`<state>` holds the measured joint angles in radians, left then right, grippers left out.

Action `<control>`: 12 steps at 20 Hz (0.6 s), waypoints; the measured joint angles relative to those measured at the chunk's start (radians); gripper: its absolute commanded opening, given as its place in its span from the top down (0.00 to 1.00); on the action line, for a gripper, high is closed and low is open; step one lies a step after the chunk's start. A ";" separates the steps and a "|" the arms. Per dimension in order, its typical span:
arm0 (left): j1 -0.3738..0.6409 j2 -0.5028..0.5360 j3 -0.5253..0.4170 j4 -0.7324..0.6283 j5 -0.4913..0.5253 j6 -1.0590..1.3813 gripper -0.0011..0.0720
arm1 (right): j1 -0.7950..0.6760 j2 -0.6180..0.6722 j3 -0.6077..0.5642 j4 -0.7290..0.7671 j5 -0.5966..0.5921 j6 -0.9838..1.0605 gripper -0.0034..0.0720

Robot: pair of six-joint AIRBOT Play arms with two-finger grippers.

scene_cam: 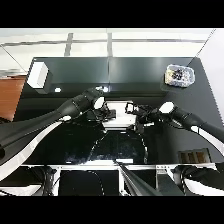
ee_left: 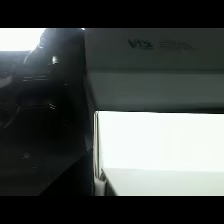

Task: Fold the box and place the chain.

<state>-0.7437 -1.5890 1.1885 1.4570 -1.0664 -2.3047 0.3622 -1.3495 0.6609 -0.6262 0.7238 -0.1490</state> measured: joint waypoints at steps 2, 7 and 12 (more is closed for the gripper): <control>0.000 0.000 0.000 -0.001 -0.003 0.001 0.96 | -0.001 0.032 0.000 -0.045 0.025 0.007 0.07; -0.003 0.000 0.002 0.031 -0.024 -0.003 0.96 | -0.002 0.096 0.000 -0.128 0.053 0.019 0.07; -0.018 0.000 0.016 0.076 -0.049 -0.010 0.96 | -0.002 0.110 0.000 -0.150 0.060 0.020 0.07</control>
